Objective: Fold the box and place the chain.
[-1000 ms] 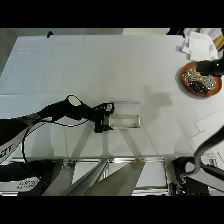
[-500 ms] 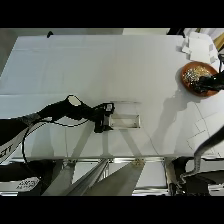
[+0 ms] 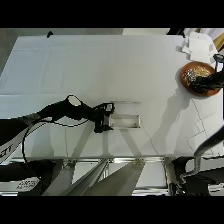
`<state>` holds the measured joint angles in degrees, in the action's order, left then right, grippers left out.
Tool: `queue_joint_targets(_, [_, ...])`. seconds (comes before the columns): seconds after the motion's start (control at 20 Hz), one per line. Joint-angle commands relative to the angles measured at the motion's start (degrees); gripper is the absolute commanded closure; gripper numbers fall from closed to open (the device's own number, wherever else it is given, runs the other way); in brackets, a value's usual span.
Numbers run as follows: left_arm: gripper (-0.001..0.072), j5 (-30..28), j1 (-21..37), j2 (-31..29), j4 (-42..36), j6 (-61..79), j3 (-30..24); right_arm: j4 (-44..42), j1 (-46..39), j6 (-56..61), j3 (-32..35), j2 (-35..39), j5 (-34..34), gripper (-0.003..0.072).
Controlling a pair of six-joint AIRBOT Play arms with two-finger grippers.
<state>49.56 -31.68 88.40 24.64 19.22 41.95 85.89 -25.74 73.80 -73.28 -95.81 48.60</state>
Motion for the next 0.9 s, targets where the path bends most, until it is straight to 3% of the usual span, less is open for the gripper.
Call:
queue_joint_targets(0.0, [0.0394, 0.0, 0.0, 0.0, 0.0, 0.0, 0.0, -0.9, 0.0, -2.3, 0.0, -1.6, -1.6, 0.035])
queue_joint_targets(0.05, [0.0394, 0.0, 0.0, 0.0, 0.0, 0.0, 0.0, -0.9, 0.0, -2.3, 0.0, -1.9, -1.5, 0.0373])
queue_joint_targets(0.15, [0.0394, 0.0, 0.0, 0.0, 0.0, 0.0, 0.0, -1.0, 0.0, -2.3, 0.0, -1.9, -1.3, 0.0562])
queue_joint_targets(0.25, [0.0394, 0.0, 0.0, 0.0, 0.0, 0.0, 0.0, -0.9, 0.0, -2.3, 0.0, -1.3, -0.3, 0.0673])
queue_joint_targets(0.4, [0.0394, 0.0, 0.0, 0.0, 0.0, 0.0, 0.0, -0.8, 0.0, -2.3, 0.0, 1.5, 0.9, 0.0673])
queue_joint_targets(0.7, [0.0394, 0.1, 0.0, 0.0, 0.0, 0.0, 0.0, -2.3, 0.0, -6.3, 0.0, 14.0, 4.9, 0.0673])
queue_joint_targets(0.85, [0.0394, 0.1, 0.0, 0.0, 0.0, 0.0, 0.0, -8.9, 0.0, -9.0, 0.0, 19.9, 9.8, 0.0673])
